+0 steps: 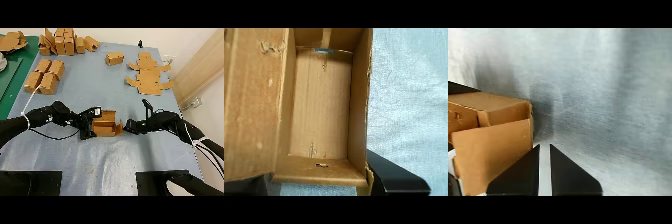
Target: Fold the box.
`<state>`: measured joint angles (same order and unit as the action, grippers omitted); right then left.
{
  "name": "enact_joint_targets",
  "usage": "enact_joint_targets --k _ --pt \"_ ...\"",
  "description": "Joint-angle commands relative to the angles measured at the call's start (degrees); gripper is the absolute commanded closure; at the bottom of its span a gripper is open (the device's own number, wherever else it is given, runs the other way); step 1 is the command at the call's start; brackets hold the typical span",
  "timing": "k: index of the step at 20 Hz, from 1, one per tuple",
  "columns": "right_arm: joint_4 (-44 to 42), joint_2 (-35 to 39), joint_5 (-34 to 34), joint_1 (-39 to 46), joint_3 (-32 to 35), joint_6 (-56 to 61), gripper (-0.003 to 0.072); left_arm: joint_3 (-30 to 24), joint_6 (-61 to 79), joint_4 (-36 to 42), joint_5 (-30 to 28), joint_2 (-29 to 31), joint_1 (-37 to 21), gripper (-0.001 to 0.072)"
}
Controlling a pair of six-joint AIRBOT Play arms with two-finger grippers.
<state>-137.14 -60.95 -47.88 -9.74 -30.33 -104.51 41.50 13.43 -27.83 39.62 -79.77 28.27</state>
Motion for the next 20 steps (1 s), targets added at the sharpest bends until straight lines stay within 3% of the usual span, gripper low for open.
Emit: enact_joint_targets --k 1,5,7,18,20 --pt "-0.72 1.51 -0.96 -0.02 -1.36 -0.52 0.0575 -0.02 0.02 -0.02 -0.02 -0.04 -0.02 0.0264" --pt "-2.16 1.49 -1.11 -0.04 -1.42 -0.57 0.0574 -0.02 0.02 -0.02 -0.02 -0.04 -0.02 0.0264" --pt "-2.78 1.49 -1.07 -0.68 -1.42 -0.57 0.0458 -0.02 0.02 -0.02 -0.02 -0.04 -0.02 0.0264" --pt "-3.06 1.27 0.87 -5.73 -3.17 -0.33 0.0448 -0.02 0.02 -0.02 0.02 -0.04 -0.02 0.0264" --pt "-3.08 1.25 0.92 -5.75 -3.17 -0.26 0.0345 -0.02 0.02 -0.02 0.02 -0.04 -0.02 0.0264"
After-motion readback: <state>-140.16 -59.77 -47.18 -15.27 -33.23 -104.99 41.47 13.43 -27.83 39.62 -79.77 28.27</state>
